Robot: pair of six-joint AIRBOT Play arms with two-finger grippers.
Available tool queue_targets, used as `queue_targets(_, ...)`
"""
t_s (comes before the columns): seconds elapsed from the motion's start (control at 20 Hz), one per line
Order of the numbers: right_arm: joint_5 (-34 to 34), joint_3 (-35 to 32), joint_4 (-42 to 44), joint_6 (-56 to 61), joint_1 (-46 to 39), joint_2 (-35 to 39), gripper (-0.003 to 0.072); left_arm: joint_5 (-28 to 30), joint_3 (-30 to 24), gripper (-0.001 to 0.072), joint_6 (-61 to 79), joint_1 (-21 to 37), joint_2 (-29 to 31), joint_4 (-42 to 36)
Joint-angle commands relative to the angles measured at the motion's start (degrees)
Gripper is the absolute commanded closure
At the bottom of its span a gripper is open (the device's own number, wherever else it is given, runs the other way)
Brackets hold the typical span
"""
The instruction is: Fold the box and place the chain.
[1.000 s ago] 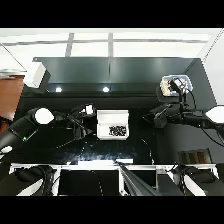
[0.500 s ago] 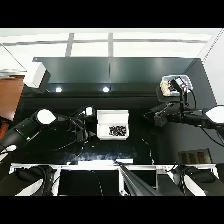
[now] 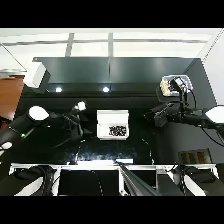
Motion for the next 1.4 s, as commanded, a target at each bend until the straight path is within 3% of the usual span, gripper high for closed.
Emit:
queue_targets(0.0,-0.42,0.04,-0.46,0.04,-0.02,0.04,0.0042,-6.82,-0.09,0.001,11.98,12.11,-0.07,-13.7)
queue_targets(0.05,-0.83,0.04,-0.42,0.07,-0.02,0.04,0.0042,-10.19,-0.09,0.0012,19.39,13.2,-0.57,-17.33)
queue_targets(0.15,-1.29,0.04,-0.44,0.04,-0.02,0.04,0.0042,-12.11,-0.13,0.0015,25.16,11.02,-2.97,-15.06)
queue_targets(0.3,-1.42,0.04,-0.42,0.07,-0.02,0.04,0.0042,-9.38,-0.09,0.0015,27.1,4.48,-7.61,-8.66)
queue_targets(0.5,-1.44,0.04,-0.42,0.68,0.0,0.04,0.0042,-4.24,-0.04,0.0017,28.46,-2.03,-10.95,-8.98)
queue_targets(1.35,-1.84,0.04,-0.24,2.86,-0.02,0.04,0.0042,-0.7,1.25,0.0017,25.09,-5.66,-12.48,-9.25)
